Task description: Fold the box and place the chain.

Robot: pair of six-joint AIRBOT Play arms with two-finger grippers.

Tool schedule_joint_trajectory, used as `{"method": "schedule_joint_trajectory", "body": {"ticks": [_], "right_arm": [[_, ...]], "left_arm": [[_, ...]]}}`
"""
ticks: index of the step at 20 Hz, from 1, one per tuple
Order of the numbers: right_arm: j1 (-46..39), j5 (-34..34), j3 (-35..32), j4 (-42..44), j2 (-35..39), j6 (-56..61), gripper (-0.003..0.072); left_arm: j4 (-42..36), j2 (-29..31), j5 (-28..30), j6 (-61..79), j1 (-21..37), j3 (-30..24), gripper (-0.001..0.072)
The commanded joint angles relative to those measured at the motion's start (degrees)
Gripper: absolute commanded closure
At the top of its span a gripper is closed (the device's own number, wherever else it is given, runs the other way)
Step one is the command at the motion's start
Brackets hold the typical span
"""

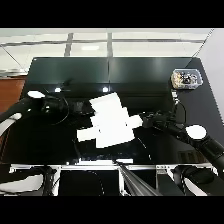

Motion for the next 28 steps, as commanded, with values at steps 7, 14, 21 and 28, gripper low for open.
{"method": "schedule_joint_trajectory", "body": {"ticks": [7,14,21,28], "right_arm": [[0.4,0.7,-0.1,0.2,0.0,0.9,0.067],[-0.8,1.3,0.7,-2.6,0.0,1.9,0.0031],[-10.7,37.1,19.1,-47.8,0.0,1.8,0.0035],[-10.7,38.9,19.6,-54.2,0.0,2.1,0.0035]], "left_arm": [[4.7,-20.8,-24.4,7.2,-7.4,17.0,0.0042],[7.8,-22.1,-26.9,11.5,-7.1,21.0,0.0679],[8.0,-13.9,-23.5,9.4,-8.7,18.0,0.0683],[16.5,1.6,6.8,36.4,-16.8,8.7,0.0682]]}}
